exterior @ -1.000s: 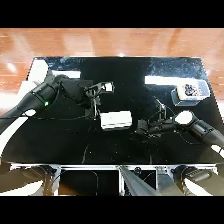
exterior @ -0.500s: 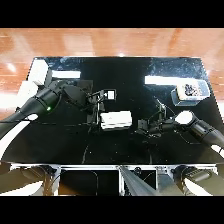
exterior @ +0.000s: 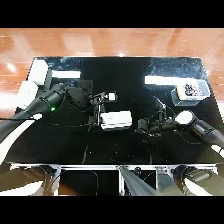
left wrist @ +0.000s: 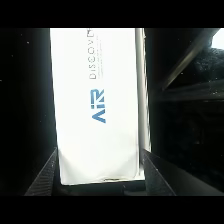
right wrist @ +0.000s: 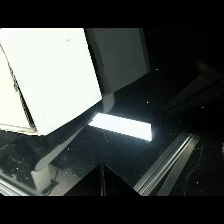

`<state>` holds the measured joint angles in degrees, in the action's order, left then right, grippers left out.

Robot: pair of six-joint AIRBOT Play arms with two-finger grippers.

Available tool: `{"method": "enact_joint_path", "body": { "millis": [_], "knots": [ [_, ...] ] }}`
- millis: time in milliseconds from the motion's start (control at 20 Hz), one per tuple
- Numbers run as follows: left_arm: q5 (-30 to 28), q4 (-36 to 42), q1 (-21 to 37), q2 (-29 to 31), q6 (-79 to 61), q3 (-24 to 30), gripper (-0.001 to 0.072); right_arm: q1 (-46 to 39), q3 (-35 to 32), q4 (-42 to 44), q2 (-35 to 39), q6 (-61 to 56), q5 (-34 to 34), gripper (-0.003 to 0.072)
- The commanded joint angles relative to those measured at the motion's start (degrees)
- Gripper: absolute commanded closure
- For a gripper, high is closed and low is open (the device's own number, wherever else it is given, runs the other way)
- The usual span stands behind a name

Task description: Fold the box and place the chain.

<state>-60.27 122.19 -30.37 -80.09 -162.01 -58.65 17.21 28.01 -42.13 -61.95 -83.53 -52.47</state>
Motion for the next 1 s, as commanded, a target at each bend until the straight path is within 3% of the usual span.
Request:
{"method": "enact_joint_path", "body": {
  "millis": [0, 750, 900, 950],
  "knots": [
    [0.6, 0.4, 0.0, -0.8, 0.0, 0.0, 0.0086, 0.0, 0.1, -0.2, 0.0, 0.5, 0.2, 0.0649],
    [1.2, 1.1, -1.6, -4.1, 0.0, 0.0, 0.0089, 0.0, 0.1, -0.2, 0.0, 1.6, 0.2, 0.065],
    [1.2, 1.1, -2.1, -4.8, 0.5, 0.0, 0.012, 0.0, 0.1, -0.2, 0.0, 2.2, 0.3, 0.065],
    [1.1, 1.1, -2.1, -4.8, 0.5, 0.0, 0.0222, 0.0, 0.1, -0.2, 0.0, 2.2, 0.4, 0.065]
  ]
}}
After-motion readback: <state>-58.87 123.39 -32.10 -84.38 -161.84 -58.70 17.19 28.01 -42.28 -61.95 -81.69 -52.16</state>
